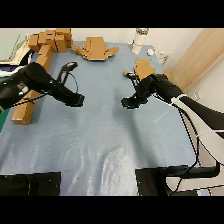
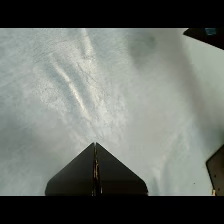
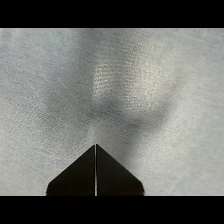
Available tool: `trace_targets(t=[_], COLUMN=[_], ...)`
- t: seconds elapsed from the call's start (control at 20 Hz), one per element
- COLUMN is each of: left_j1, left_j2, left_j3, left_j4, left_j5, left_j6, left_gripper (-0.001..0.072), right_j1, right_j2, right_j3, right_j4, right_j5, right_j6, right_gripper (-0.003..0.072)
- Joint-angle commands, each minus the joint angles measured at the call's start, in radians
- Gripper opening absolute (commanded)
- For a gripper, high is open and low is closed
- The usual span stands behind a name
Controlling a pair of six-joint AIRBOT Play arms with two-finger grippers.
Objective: Fold the box.
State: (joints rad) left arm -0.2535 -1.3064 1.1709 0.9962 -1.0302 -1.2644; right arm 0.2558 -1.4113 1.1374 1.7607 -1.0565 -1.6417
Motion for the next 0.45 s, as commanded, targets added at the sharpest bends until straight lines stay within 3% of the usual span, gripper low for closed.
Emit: trace_targets(t=[0.0, 0.4], left_j1=[-0.040, -0.040], left_j2=[-0.080, -0.084], left_j3=[0.032, 0.032], left_j4=[0.027, 0.014], left_j5=[0.032, 0.018], left_j6=[-0.019, -0.018], left_gripper=[0.0013, 0.0013], right_j1=[-0.001, -0.001], right_j2=[0.000, 0.000], right_j3=[0.001, 0.001], right_j4=[0.000, 0.000], right_j5=[0.000, 0.000], right_j6=[0.000, 0.000], right_gripper=[0.0004, 0.0004])
